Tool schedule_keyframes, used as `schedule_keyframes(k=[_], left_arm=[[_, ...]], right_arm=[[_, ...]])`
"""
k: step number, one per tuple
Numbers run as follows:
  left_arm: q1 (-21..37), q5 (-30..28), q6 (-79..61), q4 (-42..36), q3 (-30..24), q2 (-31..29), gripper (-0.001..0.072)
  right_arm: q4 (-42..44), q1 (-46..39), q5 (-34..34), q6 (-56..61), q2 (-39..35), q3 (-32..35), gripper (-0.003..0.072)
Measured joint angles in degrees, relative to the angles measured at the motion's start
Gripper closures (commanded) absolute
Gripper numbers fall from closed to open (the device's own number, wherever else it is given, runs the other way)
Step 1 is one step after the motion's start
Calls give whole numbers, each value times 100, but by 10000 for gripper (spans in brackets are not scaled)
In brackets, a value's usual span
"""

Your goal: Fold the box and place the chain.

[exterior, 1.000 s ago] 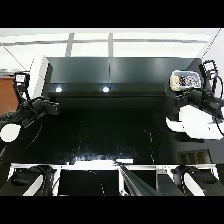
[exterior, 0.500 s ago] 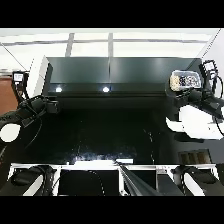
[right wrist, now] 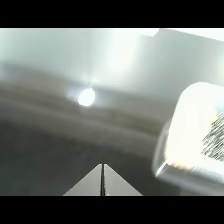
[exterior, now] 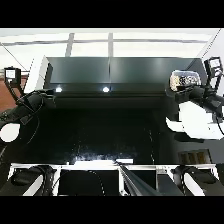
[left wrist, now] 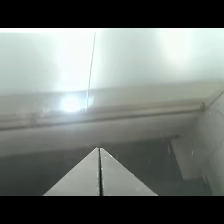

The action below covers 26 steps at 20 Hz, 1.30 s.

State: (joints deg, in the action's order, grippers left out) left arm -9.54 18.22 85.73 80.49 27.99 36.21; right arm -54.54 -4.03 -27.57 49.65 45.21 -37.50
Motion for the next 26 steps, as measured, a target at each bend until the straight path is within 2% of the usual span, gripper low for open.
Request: schedule_keyframes(k=[1, 2, 3, 5, 9, 14, 18, 22, 26], left_arm=[[0, -76, -2, 0, 0, 28, 644], [0, -168, -2, 0, 0, 70, 409], [0, -216, -2, 0, 0, 129, -11], [0, -275, 2, -17, 0, 269, 5], [0, -282, 0, -13, 0, 511, 6], [-15, -258, 0, -48, 0, 597, 6], [-114, -94, -2, -127, 0, 612, 6], [-155, -15, -22, -153, 0, 619, 6], [-170, 2, -24, -166, 0, 619, 6]], right_arm=[[22, -13, 284, 11, 74, 0, 497], [33, -44, 555, 68, 195, 0, 233], [42, -87, 743, 157, 345, 0, -28], [57, -229, 890, 385, 758, -2, -31], [-278, -870, 422, 1082, 1556, -251, -30], [-2092, -2723, -837, 2640, 2369, -1547, -24], [-2824, -4271, -1943, 3128, 2924, -2264, -23], [-2138, -5088, -3049, 1930, 3630, -2791, -23], [-1591, -5248, -4170, 811, 4345, -3281, -20]])
